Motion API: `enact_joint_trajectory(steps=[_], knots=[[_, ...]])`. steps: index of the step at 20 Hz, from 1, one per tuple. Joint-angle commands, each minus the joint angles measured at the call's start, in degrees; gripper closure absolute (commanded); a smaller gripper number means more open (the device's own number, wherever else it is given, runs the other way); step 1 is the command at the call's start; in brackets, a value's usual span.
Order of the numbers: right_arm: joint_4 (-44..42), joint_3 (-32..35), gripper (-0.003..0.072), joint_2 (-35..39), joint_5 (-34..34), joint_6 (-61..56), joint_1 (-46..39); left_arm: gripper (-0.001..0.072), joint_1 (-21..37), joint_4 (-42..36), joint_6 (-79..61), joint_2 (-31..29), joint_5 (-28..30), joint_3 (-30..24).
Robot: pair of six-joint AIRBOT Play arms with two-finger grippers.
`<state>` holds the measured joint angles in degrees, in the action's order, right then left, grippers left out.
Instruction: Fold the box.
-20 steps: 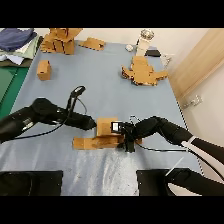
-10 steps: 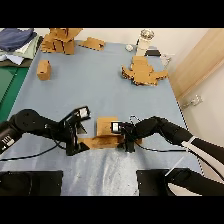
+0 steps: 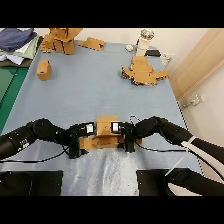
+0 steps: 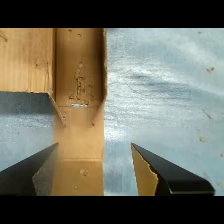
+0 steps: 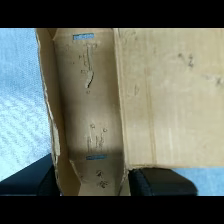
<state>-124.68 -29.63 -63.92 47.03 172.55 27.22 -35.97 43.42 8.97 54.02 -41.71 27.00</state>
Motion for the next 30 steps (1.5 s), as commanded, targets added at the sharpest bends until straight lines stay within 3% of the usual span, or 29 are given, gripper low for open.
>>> enact_joint_trajectory(steps=[1,6,7,9,12,14,20,28,29,30], knots=[[-0.02,-0.04,0.0213,0.02,-0.02,-0.02,0.02,-0.0002,-0.13,-7.30,-7.48,2.34,4.26,-1.11],[-0.02,-0.04,0.0213,0.02,-0.02,-0.02,0.02,-0.0001,-0.13,-16.02,-15.65,6.58,5.27,-0.96],[-0.02,-0.07,0.0213,0.02,-0.02,-0.02,0.02,0.0028,-0.15,-17.16,-16.31,7.02,5.27,-0.94],[-0.02,-0.04,0.0213,0.02,-0.02,-0.02,0.02,0.0280,-0.13,-17.66,-17.66,7.06,5.46,-0.94],[-0.02,-0.04,0.0213,0.02,-0.02,-0.02,0.02,0.0302,-0.15,-17.90,-18.69,7.06,5.90,-0.94],[-0.02,-0.04,0.0214,0.02,-0.02,-0.02,0.02,0.0598,-0.15,-18.18,-18.88,7.06,5.92,-0.94],[-0.02,-0.04,0.0213,0.02,-0.02,-0.02,0.02,0.0604,-1.31,-24.15,-22.27,7.15,8.20,-0.94],[-0.02,-0.07,0.0214,0.02,-0.02,-0.02,0.02,0.0601,-4.09,-25.57,-24.50,9.92,11.74,-0.94],[-0.02,-0.04,0.0213,0.02,-0.02,-0.02,0.02,0.0558,-4.09,-25.94,-24.81,9.99,11.74,-0.94],[-0.02,-0.04,0.0214,0.02,-0.02,-0.02,0.02,0.0363,-4.09,-26.12,-24.81,9.97,11.61,-0.94]])
